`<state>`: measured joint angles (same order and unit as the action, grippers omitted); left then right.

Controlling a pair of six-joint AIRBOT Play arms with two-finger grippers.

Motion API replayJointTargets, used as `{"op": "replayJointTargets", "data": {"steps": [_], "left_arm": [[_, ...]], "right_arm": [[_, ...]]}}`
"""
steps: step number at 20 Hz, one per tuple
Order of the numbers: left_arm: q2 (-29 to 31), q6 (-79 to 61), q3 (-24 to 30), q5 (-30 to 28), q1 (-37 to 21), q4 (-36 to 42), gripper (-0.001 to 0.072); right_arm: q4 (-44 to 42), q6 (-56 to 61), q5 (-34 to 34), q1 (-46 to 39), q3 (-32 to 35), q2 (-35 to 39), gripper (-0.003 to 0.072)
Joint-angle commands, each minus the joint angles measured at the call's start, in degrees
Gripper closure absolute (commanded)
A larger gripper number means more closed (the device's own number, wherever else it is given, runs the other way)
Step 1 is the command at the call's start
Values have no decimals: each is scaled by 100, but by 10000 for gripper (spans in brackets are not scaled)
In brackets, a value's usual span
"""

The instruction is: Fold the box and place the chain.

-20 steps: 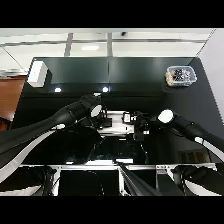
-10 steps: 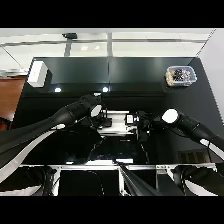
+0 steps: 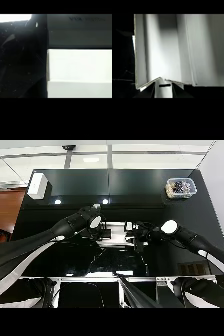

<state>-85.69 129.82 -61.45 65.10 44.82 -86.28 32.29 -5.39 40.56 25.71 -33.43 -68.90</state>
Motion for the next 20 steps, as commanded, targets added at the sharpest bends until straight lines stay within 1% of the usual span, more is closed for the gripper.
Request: {"op": "replayJointTargets", "data": {"steps": [1, 3, 4, 5, 6, 7, 8, 9, 10, 11, 12, 13, 14, 16, 17, 18, 20], "left_arm": [[4, 2, 2, -11, 4, 0, 683], [4, 2, 2, -11, 4, 0, 683], [4, 2, 2, -2, 4, 0, 683], [4, 2, 2, 28, 4, 0, 683], [4, 2, 2, 35, 4, 0, 683], [4, 2, 2, 35, 4, 0, 683], [4, 2, 2, 35, 4, 0, 683], [4, 2, 2, 35, 4, 0, 683], [4, 2, 2, 46, 4, 0, 683], [4, 2, 2, 74, 4, 0, 683], [4, 2, 2, 76, 4, 0, 683], [4, 2, 2, 76, 4, 0, 683], [4, 2, 2, 120, 4, -2, 683], [4, 2, 2, 153, 4, 0, 683], [4, 2, 2, 153, 4, 0, 683], [4, 2, 2, 151, 4, 0, 683], [4, 2, 2, 142, 4, -2, 682]], "right_arm": [[-402, 0, -31, 13, -7, -85, 446], [-686, 2, -44, 11, -7, -234, 445], [-741, 68, -74, 11, -7, -293, 363], [-739, 74, -70, 11, -7, -304, 359], [-739, 72, -74, 11, -7, -304, 383], [-702, 72, -85, 7, -7, -304, 542], [-695, 74, -101, 7, -7, -304, 543], [-739, 94, -107, 9, -7, -304, 403], [-778, 179, -85, 9, -7, -304, 322], [-785, 282, -28, 9, -7, -304, 480], [-789, 365, 46, 9, -7, -304, 497], [-778, 577, 85, 9, -7, -302, 558], [-664, 986, 114, -22, -7, -262, 671], [-170, 2476, 203, -229, -50, -15, 671], [308, 3392, 468, -446, -164, 168, 671], [857, 4419, 979, -780, -354, 378, 670], [1768, 5971, 1884, -1661, -704, 767, 671]]}}
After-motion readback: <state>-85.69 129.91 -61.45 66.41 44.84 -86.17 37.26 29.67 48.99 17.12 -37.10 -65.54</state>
